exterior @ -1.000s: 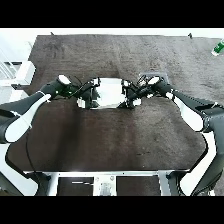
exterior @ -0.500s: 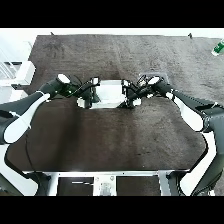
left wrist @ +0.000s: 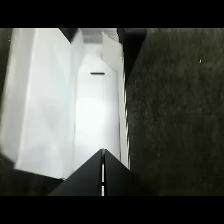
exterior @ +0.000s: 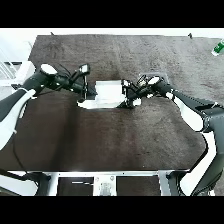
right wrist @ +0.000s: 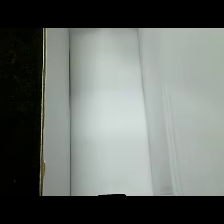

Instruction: Fold the box and place the chain.

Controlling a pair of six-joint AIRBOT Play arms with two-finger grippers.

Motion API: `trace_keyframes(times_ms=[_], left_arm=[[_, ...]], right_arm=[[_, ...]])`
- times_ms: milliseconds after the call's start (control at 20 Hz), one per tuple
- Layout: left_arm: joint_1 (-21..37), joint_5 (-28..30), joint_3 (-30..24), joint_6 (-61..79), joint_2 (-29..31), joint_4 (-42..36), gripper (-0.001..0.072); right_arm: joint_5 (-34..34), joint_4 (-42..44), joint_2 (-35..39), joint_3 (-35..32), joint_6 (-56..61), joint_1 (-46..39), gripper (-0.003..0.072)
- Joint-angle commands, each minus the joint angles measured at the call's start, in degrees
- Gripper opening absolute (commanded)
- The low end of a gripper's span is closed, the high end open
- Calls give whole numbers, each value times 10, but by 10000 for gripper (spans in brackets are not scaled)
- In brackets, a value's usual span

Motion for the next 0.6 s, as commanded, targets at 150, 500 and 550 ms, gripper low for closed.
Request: trace_keyframes(times_ms=[150,500,550], left_arm=[[41,112,-82,-266,147,-2,14],[116,109,-171,-638,248,100,16],[123,105,-171,-662,244,109,16]], right_arm=[[1,0,0,0,0,0,557],[1,0,0,0,0,0,557],[1,0,0,0,0,0,557]])
